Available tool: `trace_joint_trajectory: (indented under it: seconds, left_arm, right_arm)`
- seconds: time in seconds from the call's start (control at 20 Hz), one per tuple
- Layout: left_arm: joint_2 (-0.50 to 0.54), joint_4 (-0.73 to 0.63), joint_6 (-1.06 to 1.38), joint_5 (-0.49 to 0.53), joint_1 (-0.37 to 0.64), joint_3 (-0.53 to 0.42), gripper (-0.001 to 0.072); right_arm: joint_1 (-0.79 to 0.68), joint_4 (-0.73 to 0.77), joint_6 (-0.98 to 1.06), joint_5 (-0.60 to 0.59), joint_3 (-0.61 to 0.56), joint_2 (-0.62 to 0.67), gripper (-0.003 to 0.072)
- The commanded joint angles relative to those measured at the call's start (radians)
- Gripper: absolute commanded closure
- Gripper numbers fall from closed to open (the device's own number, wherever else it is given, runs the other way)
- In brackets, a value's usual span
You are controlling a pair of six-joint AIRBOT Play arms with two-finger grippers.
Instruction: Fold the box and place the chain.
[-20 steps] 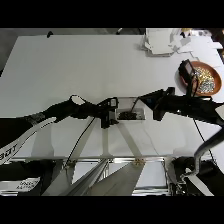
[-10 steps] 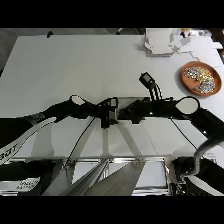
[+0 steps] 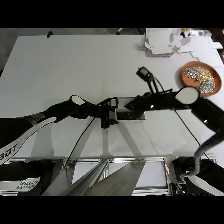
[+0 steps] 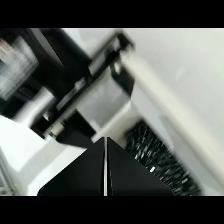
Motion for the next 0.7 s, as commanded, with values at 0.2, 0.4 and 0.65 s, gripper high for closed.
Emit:
trace_joint_trajectory:
  seconds: [0.2,0.4,0.65]
  left_arm:
    - [0.0,0.0,0.0,0.0,0.001,0.0,0.0573]
    - [0.0,0.0,0.0,0.0,0.001,0.0,0.0573]
    - [0.0,0.0,0.0,0.0,0.001,0.0,0.0573]
  right_arm:
    - [-0.09,-0.253,-0.068,0.033,0.313,-0.139,0.0671]
    - [-0.031,-0.257,-0.162,0.106,0.313,-0.326,0.0671]
    - [0.007,-0.256,-0.398,0.158,0.308,-0.327,0.0585]
